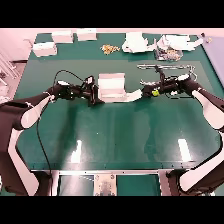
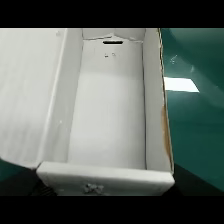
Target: Fold the box and place the chain.
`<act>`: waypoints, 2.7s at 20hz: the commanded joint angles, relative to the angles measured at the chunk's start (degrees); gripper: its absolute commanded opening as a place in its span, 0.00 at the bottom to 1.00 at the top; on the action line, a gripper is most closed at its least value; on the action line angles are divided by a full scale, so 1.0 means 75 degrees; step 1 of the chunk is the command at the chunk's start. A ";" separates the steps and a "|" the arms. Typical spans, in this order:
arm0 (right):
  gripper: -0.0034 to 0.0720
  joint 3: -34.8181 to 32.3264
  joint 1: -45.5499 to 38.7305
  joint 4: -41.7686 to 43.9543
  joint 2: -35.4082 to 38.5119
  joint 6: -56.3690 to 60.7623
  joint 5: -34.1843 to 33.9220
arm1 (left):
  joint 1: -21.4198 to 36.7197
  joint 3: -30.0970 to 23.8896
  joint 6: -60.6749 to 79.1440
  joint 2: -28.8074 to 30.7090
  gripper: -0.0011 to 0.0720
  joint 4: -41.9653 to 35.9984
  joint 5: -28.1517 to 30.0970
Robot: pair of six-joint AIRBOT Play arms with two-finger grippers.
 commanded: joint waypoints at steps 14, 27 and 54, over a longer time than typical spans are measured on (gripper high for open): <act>0.05 0.1116 0.0906 -0.0274 0.0239 0.0181 0.0367 | 0.0006 0.0003 0.0000 0.0006 0.41 -0.0003 0.0000; 0.56 0.1105 0.1212 -0.0504 0.0233 0.0175 0.0446 | 0.0006 0.0003 0.0000 0.0006 0.41 -0.0017 0.0003; 0.50 0.1110 0.1789 -0.1000 0.0221 0.0784 -0.0189 | 0.0006 0.0003 0.0000 0.0006 0.41 -0.0017 -0.0006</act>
